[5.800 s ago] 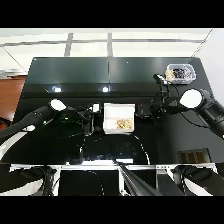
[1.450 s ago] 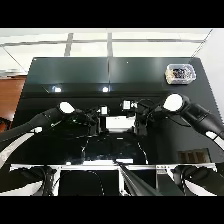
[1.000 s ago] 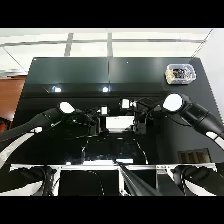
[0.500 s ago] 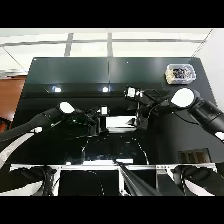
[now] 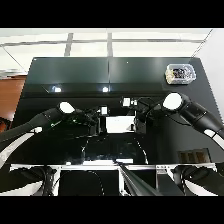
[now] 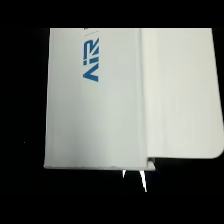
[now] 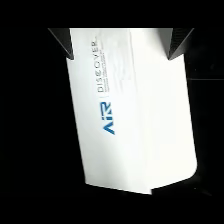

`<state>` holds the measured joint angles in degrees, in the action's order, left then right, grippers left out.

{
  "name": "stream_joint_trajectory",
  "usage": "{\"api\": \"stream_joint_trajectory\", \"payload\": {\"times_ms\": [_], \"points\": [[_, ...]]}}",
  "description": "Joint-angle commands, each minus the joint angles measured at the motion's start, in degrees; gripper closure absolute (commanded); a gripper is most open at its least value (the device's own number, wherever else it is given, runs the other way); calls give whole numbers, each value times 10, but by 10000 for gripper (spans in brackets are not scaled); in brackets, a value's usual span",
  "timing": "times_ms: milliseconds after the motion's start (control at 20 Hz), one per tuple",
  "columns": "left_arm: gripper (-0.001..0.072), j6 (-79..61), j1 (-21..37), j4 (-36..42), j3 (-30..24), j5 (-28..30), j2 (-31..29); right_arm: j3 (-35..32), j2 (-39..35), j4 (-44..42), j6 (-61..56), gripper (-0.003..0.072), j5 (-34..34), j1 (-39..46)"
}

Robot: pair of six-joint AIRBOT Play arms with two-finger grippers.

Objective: Fold the box and place the chain.

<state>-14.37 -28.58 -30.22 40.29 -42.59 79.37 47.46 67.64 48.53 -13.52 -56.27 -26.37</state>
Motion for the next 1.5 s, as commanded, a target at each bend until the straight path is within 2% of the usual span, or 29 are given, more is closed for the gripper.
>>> {"api": "stream_joint_trajectory", "payload": {"times_ms": [0,200,400,450,500,800,850,900,950,1400,1450], "points": [[216,0,0,0,0,0,0,-1,3,11,22,-16,1,-20],[217,0,0,0,0,0,0,-1,3,32,18,-16,45,-18],[217,0,0,0,0,0,0,-1,3,31,10,-4,49,-18],[217,0,0,0,0,0,0,-1,3,31,9,176,48,-18],[217,0,0,0,0,0,0,-1,3,31,7,284,46,-18],[217,0,0,0,0,0,0,0,2,16,-1,285,33,-18],[216,0,0,0,0,0,0,0,2,14,-4,313,33,-18],[216,0,0,0,0,0,0,1,2,14,-7,487,28,-18],[217,0,0,0,0,0,0,1,2,14,-7,510,24,-18],[217,0,0,0,0,0,0,0,3,14,-13,509,21,-19],[217,0,0,0,0,0,0,0,3,14,-13,488,20,-19]]}}
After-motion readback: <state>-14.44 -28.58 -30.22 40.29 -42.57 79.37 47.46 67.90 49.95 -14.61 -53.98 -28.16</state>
